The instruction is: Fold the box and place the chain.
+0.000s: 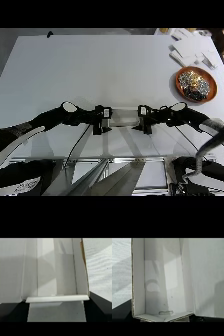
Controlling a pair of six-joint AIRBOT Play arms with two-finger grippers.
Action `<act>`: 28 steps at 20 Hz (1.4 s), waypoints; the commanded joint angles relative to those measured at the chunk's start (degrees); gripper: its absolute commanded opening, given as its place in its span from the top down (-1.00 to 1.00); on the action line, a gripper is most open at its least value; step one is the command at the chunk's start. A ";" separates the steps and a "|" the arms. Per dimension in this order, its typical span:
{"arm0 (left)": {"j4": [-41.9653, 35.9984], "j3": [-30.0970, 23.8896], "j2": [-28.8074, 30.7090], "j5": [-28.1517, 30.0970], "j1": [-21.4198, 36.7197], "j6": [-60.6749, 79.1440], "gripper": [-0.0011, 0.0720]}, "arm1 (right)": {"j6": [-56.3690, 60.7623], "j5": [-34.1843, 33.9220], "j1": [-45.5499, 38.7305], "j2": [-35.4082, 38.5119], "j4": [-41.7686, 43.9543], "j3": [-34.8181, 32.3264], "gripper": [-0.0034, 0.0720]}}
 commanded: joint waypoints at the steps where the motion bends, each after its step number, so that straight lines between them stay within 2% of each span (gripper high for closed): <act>1: -1.07 -0.02 -0.33 0.04 -0.15 1.84 -0.91 | 0.02 0.00 0.02 0.04 0.02 0.00 0.12; 5: -1.73 -0.02 -0.55 0.63 -0.63 2.78 -0.91 | 0.02 0.00 0.02 0.04 0.02 0.00 0.12; 6: -1.79 -0.02 -0.85 0.70 -0.63 2.78 -0.85 | 0.02 0.00 0.02 0.04 0.02 0.00 0.12; 7: -1.77 -0.02 -1.22 0.70 -0.63 2.78 -0.48 | 0.02 0.00 0.02 0.04 0.02 0.00 0.12; 9: -1.77 -0.02 -1.46 1.01 -0.63 2.78 0.55 | 0.02 0.00 0.02 0.04 0.02 0.00 0.12; 10: -1.77 -0.02 -1.46 1.14 -0.61 2.73 0.81 | 0.02 0.00 0.02 0.04 0.02 0.00 0.12; 28: -1.79 -0.02 -1.44 0.87 -0.63 2.54 0.78 | 0.02 0.76 0.02 0.04 0.70 0.13 0.12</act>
